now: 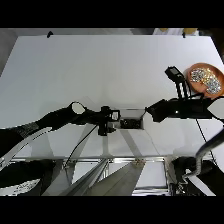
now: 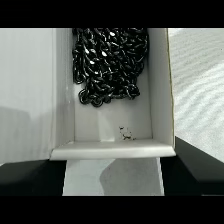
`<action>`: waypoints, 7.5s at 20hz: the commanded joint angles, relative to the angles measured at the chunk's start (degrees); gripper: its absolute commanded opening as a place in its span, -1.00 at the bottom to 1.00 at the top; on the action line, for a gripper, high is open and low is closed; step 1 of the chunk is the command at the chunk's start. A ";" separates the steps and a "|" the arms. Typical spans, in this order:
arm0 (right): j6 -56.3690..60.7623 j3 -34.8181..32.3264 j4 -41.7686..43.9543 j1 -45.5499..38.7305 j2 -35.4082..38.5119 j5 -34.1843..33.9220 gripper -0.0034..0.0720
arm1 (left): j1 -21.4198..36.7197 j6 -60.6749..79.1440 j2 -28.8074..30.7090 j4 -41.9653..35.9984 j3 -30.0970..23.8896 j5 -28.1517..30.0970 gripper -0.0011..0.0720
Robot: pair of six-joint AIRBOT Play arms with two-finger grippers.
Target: Fold the box and place the chain.
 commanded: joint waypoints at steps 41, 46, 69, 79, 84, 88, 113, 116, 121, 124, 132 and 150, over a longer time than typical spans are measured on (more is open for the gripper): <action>-33.31 2.56 -9.55 19.19 -18.45 -4.11 -0.37 | 0.00 0.00 0.04 0.00 0.00 0.00 -0.41; -33.29 2.54 -10.01 19.19 -18.45 -7.85 -0.39 | 0.00 0.00 0.04 0.00 0.00 0.00 -0.41; -34.42 -1.01 -4.42 19.17 -16.37 -8.52 -0.07 | 0.00 0.00 0.04 0.00 0.02 0.00 -0.41; -34.32 -1.33 -4.46 19.12 -15.74 -10.45 -0.82 | 0.00 0.00 0.04 0.00 0.02 0.00 -0.41; -33.94 -2.03 -4.42 19.15 -18.86 -9.22 -0.82 | 0.00 0.00 0.04 0.00 0.02 0.00 -0.41; -33.97 -2.21 -4.46 19.15 -20.11 -8.96 -0.82 | 0.00 0.00 0.04 0.00 0.02 0.00 -0.41; 3.56 4.50 -31.69 -14.86 -12.22 5.99 -0.87 | 0.00 0.42 0.04 -0.02 0.02 0.20 -0.41; 8.63 4.50 -34.56 -23.91 -12.22 8.83 -0.87 | 0.00 0.37 0.04 0.00 0.02 -0.02 -0.41; 9.42 4.50 -34.45 -29.38 -12.22 12.00 -0.87 | 0.00 0.13 0.04 -0.13 0.02 -0.33 -0.41; 9.51 4.50 -33.77 -29.38 -12.22 12.00 -0.87 | 0.11 0.17 0.39 0.48 0.02 -0.33 -0.41; 9.60 4.50 -32.94 -29.38 -12.20 12.13 -0.87 | 5.01 -24.30 17.62 18.64 0.02 -0.35 -0.41; 9.57 4.50 -32.94 -29.38 -12.20 12.13 -0.87 | 59.04 -86.62 30.69 55.01 -1.14 -21.55 -0.40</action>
